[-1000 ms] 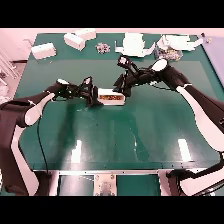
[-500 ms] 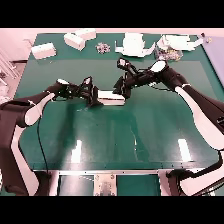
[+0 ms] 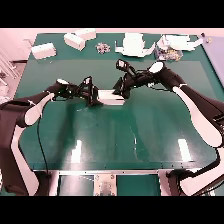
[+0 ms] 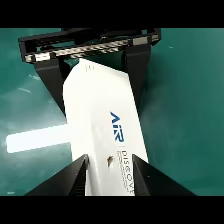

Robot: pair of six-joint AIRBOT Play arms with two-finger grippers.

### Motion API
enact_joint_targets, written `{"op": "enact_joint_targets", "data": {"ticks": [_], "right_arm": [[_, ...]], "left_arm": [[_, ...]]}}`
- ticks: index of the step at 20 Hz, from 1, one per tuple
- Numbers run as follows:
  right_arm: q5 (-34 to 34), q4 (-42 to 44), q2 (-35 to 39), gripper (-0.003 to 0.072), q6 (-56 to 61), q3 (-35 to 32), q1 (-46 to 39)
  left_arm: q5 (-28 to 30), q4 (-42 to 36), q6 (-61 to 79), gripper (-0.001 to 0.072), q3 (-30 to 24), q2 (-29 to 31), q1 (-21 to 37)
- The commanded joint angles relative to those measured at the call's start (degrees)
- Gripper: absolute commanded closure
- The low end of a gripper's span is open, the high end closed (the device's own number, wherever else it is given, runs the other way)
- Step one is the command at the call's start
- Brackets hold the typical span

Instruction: Fold the box and place the chain.

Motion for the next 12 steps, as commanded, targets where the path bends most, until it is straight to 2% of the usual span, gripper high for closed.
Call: {"op": "enact_joint_targets", "data": {"ticks": [1, 12], "right_arm": [[0.37, 0.02, -0.17, 0.0339, -0.04, 0.37, 0.02], [0.55, 0.0, -0.85, 0.0339, -0.07, 0.37, 0.02]], "left_arm": [[-0.11, 0.09, 0.11, 0.0241, 0.04, 0.04, -0.04], [-0.13, 0.09, 0.11, 0.0241, 0.04, 0.04, -0.04]]}}
